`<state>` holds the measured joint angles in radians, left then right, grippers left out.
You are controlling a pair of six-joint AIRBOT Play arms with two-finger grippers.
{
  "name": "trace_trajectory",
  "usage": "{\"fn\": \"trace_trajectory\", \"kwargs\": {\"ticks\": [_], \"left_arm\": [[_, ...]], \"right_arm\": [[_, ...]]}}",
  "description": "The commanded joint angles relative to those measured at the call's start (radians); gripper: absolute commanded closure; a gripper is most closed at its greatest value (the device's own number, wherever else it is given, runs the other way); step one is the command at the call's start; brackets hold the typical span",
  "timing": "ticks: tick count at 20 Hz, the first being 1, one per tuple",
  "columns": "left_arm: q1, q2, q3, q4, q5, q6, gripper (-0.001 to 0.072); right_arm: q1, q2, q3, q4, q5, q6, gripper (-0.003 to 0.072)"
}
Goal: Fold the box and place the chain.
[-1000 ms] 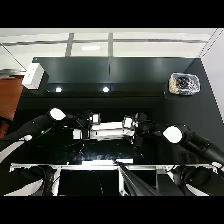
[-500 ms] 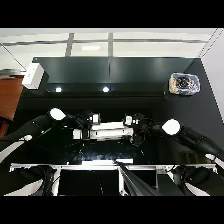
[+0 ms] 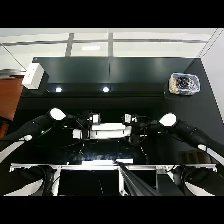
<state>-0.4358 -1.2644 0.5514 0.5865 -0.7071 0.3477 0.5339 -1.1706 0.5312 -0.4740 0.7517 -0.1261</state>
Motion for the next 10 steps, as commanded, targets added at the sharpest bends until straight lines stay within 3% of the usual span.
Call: {"fn": "trace_trajectory", "kwargs": {"ticks": [1,10], "left_arm": [[0.000,-0.001,0.001,0.000,-0.003,-0.001,0.0674],[0.000,-0.001,0.001,0.008,-0.007,-0.014,0.0674]], "right_arm": [[0.017,-0.018,0.002,-0.044,0.026,0.069,-0.0022],[0.091,-0.073,0.002,-0.104,-0.068,0.120,-0.0015]]}}
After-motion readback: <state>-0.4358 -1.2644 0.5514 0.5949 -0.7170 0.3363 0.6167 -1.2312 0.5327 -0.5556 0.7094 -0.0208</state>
